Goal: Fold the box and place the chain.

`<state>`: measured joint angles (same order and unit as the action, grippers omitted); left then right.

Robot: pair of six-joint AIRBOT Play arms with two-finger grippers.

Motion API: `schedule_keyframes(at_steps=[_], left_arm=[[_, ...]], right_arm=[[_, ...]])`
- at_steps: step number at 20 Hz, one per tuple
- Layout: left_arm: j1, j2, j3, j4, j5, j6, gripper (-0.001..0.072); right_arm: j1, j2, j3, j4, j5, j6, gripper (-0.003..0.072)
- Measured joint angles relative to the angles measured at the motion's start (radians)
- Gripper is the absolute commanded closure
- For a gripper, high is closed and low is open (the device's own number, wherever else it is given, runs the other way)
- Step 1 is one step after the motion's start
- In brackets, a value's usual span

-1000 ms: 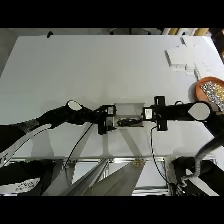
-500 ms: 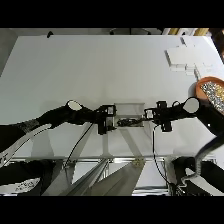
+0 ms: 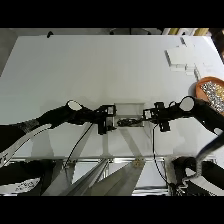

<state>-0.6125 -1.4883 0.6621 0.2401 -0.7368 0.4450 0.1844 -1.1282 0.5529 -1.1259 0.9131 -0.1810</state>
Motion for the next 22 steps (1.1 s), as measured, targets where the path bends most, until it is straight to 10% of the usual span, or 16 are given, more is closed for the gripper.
schedule_keyframes(at_steps=[14,17,22], left_arm=[[0.0,0.0,0.0,0.0,0.0,0.0,0.0499],[0.0,0.0,0.0,0.0,0.0,0.0,0.0499],[0.0,0.0,0.0,0.0,0.0,0.0,0.0499]], right_arm=[[0.071,0.22,-0.012,0.027,0.069,0.082,0.0663],[0.094,0.245,-0.012,0.024,0.015,0.105,0.0447],[0.095,0.164,-0.012,-0.013,-0.071,0.139,0.0448]])
